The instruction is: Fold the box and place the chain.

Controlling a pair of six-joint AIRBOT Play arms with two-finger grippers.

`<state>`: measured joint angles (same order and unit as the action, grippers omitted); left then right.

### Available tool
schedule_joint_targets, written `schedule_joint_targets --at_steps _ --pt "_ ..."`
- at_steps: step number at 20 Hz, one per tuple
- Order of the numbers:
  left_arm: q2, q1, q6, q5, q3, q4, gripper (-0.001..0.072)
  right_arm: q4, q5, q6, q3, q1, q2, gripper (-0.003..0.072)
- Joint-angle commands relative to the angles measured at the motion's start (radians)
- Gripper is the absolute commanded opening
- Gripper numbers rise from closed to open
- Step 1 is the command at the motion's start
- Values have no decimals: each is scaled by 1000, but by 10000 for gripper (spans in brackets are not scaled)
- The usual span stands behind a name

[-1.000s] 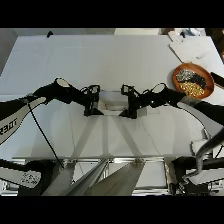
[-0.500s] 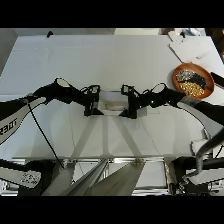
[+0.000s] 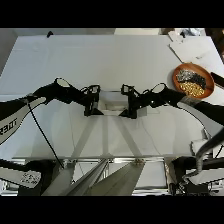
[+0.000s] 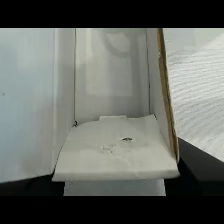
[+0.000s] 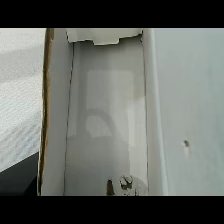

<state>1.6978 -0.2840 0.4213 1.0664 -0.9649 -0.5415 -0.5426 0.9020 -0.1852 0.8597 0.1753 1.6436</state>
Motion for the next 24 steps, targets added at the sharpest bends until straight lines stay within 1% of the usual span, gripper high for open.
schedule_joint_targets --at_steps 1,2,4,7,10,18,20,21,22,23,24 --pt "1 0 0 -1 0 0 339 0 4 0 0 0 1 507" --pt "1 0 0 -1 0 1 339 1 0 0 0 0 1 555" --pt "1 0 0 -1 0 1 339 -3 -6 0 0 -2 0 682" --pt "0 0 0 -1 0 2 339 -25 -18 0 0 -15 -13 685" --pt "0 0 0 -1 0 2 339 -100 -31 0 1 -44 -49 684" --pt "0 0 0 -1 0 2 339 -190 -22 1 0 -199 -183 684" --pt "0 0 0 -1 0 2 339 -206 -14 1 0 -222 -220 665" --pt "1 0 0 0 0 2 339 -200 3 2 1 -225 -239 616" --pt "0 0 0 -1 0 2 339 -185 23 4 0 -224 -256 513" --pt "0 0 0 0 0 2 339 -156 64 4 0 -224 -273 348" --pt "0 0 0 0 0 2 339 -128 107 4 0 -224 -290 162"
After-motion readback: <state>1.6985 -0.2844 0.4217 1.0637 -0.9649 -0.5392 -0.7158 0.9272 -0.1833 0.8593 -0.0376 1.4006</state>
